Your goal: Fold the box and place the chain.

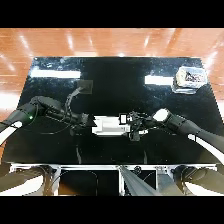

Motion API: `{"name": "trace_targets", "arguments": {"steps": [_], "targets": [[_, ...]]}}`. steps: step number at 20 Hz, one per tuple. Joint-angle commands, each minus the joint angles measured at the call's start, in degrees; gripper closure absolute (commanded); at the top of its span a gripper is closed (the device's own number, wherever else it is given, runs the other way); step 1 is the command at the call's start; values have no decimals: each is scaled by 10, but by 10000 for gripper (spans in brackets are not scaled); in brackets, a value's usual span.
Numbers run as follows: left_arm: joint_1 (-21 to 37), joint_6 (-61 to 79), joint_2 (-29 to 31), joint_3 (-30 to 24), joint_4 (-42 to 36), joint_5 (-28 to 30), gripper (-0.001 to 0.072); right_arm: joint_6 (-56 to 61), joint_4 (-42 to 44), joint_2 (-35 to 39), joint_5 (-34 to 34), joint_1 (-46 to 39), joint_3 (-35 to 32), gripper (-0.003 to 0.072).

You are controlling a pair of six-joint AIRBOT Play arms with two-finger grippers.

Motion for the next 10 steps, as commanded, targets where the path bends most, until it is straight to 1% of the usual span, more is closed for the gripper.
{"name": "trace_targets", "arguments": {"steps": [1,3,5,7,10], "targets": [[-52,-67,19,1,21,-66,69,1,1,0,-2,1,0,143],[-82,-106,47,1,44,-113,70,1,0,0,-2,1,0,144],[-114,-172,78,1,101,-158,70,2,0,0,-3,1,0,143],[-152,-228,100,1,150,-189,71,2,1,0,-4,1,0,143],[-203,-279,102,1,184,-216,76,2,1,0,-4,1,0,143]]}}
